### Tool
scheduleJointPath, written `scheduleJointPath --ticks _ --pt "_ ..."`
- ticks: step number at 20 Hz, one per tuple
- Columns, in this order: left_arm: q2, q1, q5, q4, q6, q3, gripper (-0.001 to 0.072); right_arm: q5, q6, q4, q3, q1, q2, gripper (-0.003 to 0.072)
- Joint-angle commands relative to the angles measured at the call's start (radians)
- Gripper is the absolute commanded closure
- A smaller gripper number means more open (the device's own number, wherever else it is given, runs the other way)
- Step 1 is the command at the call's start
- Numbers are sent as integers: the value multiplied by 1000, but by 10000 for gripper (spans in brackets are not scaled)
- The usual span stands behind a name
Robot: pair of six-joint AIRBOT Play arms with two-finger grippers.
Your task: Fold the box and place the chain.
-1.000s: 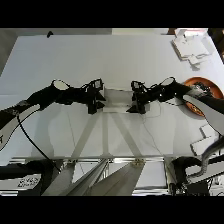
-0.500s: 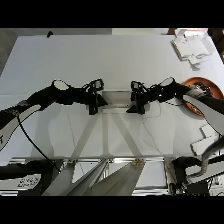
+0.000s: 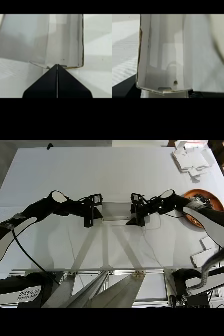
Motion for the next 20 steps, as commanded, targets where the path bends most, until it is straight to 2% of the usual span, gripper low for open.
scheduleJointPath --ticks 1,7,11,13,15,16,20 --pt "60 23 -6 -23 -14 0 700 -2 0 -1 1 -1 0 242" --pt "154 26 -22 -33 -16 0 700 -2 0 -1 1 -1 0 242" --pt "145 26 -24 29 -55 0 686 -2 0 -1 1 -1 0 242" --pt "134 26 -19 111 -56 0 554 -2 0 -1 1 -1 0 242" --pt "136 30 -13 195 -84 -1 579 -2 0 -1 1 -1 0 242" --pt "140 42 2 206 -142 -1 712 -2 0 -1 1 -1 0 242" --pt "172 161 37 204 -521 -1 704 -2 0 -1 1 -1 0 242"
